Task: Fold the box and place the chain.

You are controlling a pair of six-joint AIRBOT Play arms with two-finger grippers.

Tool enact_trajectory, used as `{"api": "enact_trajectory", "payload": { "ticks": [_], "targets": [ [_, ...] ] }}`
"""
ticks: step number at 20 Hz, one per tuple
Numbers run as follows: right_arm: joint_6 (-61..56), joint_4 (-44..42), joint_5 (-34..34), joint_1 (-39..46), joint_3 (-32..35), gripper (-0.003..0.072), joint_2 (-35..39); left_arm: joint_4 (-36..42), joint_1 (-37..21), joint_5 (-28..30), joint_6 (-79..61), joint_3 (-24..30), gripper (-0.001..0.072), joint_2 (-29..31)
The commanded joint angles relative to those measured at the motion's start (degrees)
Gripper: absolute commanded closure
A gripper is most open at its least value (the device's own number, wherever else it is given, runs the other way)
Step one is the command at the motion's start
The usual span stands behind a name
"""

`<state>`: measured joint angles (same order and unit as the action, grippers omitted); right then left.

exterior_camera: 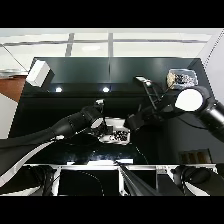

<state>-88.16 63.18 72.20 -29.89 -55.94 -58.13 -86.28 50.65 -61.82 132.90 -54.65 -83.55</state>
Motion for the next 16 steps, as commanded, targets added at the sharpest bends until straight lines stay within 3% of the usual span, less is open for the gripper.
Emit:
{"api": "enact_trajectory", "payload": {
  "ticks": [1,2,5,7,9,13,15,16],
  "targets": [
    [0.07,12.33,3.96,7.85,0.28,0.0113,1.92,-0.04,0.02,0.09,-0.02,0.04,0.0680,-0.04],
    [-1.36,17.70,2.62,11.08,0.55,0.0113,1.90,-0.02,0.02,0.22,-0.02,0.04,0.0679,-0.04],
    [-16.00,29.68,-12.74,19.56,6.03,0.0112,1.38,0.02,0.02,0.15,-0.02,0.04,0.0679,-0.04],
    [-17.46,29.62,-22.62,23.39,8.24,-0.0021,-1.95,0.00,0.02,0.02,-0.02,0.04,0.0679,-0.04],
    [-18.60,28.39,-29.29,25.42,6.91,-0.0021,-7.82,0.02,0.02,0.04,-0.02,0.04,0.0679,-0.04],
    [-28.96,28.98,-31.19,27.61,-2.47,-0.0010,-22.62,0.02,0.02,0.07,-0.02,0.04,0.0679,-0.04],
    [-30.82,29.00,-30.08,27.63,-6.69,0.0153,-27.93,0.04,0.00,0.04,-0.02,0.04,0.0679,-0.04],
    [-31.47,29.40,-28.68,27.69,-8.35,0.0155,-30.01,0.17,0.00,0.02,0.00,0.04,0.0679,-0.04]
  ]
}}
